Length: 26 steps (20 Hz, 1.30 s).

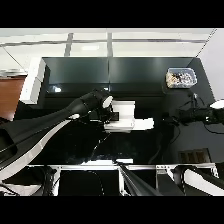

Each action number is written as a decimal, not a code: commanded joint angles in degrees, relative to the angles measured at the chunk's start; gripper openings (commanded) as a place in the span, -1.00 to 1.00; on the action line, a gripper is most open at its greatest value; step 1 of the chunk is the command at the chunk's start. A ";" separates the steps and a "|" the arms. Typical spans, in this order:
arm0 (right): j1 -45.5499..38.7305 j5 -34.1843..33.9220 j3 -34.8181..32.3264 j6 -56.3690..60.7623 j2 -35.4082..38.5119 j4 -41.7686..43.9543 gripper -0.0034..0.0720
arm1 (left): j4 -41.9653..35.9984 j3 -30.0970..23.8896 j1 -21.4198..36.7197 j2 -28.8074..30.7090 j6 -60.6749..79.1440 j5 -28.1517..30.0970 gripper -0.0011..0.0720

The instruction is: Fold the box and place the chain.

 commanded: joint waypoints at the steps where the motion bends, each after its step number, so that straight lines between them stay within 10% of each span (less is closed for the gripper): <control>1: 3.76 1.16 -1.90 2.47 -4.50 3.82 -0.87 | 0.02 0.00 0.20 -0.04 0.00 0.09 -0.90; 8: 19.65 -1.18 0.90 -9.25 -9.07 16.17 -0.86 | 0.00 0.00 0.24 -0.04 -0.02 0.00 -0.90; 12: 19.89 5.99 5.49 -10.47 -9.07 13.33 0.70 | 0.00 0.00 0.24 -0.04 -0.02 0.00 -0.90; 26: 32.72 1.05 12.85 2.62 -9.07 5.88 0.33 | -0.20 0.00 0.24 -0.04 -0.02 0.07 -0.90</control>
